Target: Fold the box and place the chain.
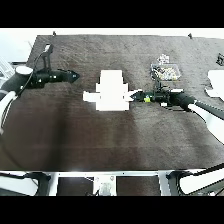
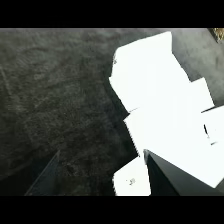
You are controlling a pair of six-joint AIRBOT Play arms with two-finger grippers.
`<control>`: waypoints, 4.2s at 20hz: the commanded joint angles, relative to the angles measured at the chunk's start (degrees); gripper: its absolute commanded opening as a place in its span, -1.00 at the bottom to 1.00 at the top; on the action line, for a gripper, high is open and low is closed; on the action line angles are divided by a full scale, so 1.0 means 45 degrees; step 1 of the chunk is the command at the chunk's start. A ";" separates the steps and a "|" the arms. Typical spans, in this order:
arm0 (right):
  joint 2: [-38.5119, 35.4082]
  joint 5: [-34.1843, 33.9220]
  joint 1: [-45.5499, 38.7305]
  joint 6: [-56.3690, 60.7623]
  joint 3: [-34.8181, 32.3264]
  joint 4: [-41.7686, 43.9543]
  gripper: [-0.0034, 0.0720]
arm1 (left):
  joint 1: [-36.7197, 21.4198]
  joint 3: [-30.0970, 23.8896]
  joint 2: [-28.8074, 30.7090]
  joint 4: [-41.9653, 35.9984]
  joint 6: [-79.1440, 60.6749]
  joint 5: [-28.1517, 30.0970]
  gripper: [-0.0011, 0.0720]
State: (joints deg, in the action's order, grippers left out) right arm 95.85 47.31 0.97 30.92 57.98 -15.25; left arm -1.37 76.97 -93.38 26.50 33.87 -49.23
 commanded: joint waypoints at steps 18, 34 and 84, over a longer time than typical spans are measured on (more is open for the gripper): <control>0.0112 -0.0102 0.0010 -0.0034 0.0005 -0.0087 -0.89 | 0.1919 0.8850 -0.7266 0.2419 0.5066 -0.4158 0.66; 0.0112 -0.0102 0.0010 -0.0034 0.0005 -0.0087 -0.89 | 0.1996 0.8850 -0.8116 0.0311 0.4231 -0.4964 0.66; 0.0112 -0.0185 0.0010 -0.0029 -0.0010 -0.0097 -0.89 | 0.2404 0.8850 -0.8437 -0.0840 0.2113 -0.4974 -0.55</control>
State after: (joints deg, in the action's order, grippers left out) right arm 96.33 46.46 0.97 30.76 57.93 -15.70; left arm 9.43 116.77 -131.33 22.94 43.72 -71.05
